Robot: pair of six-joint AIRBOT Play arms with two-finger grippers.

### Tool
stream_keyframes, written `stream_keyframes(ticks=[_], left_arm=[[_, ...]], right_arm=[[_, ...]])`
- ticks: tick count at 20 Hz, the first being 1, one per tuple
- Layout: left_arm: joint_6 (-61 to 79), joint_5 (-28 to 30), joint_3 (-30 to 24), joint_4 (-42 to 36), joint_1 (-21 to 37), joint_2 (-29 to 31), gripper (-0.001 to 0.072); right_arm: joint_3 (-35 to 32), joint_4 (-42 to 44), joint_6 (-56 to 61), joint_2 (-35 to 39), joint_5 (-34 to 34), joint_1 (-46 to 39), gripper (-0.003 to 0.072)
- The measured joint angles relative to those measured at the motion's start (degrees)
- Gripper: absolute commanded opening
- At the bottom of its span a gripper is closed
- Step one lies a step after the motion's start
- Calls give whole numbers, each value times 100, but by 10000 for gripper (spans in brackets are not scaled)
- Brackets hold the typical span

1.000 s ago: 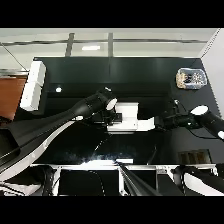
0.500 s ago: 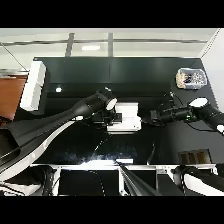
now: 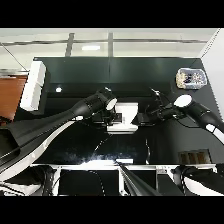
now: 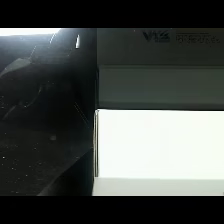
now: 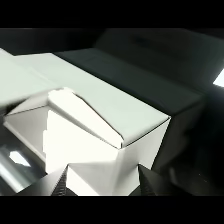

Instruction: Fold the box and place the chain.

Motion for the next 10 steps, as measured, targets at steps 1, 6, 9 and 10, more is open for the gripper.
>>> stream_keyframes(ticks=[1, 6, 9, 10], left_arm=[[4, 0, 0, 2, 2, 0, 26], [4, 4, 0, 0, 2, 0, 25], [-2, 9, 0, -7, 2, 0, 26], [-4, 13, 0, -7, 0, 0, 26]], right_arm=[[87, -289, 284, 0, -74, 195, 488], [470, -1735, 1692, 0, -291, 885, 487], [645, -2411, 2409, -42, -378, 1189, 242], [704, -2592, 2575, -81, -378, 1287, 242]])
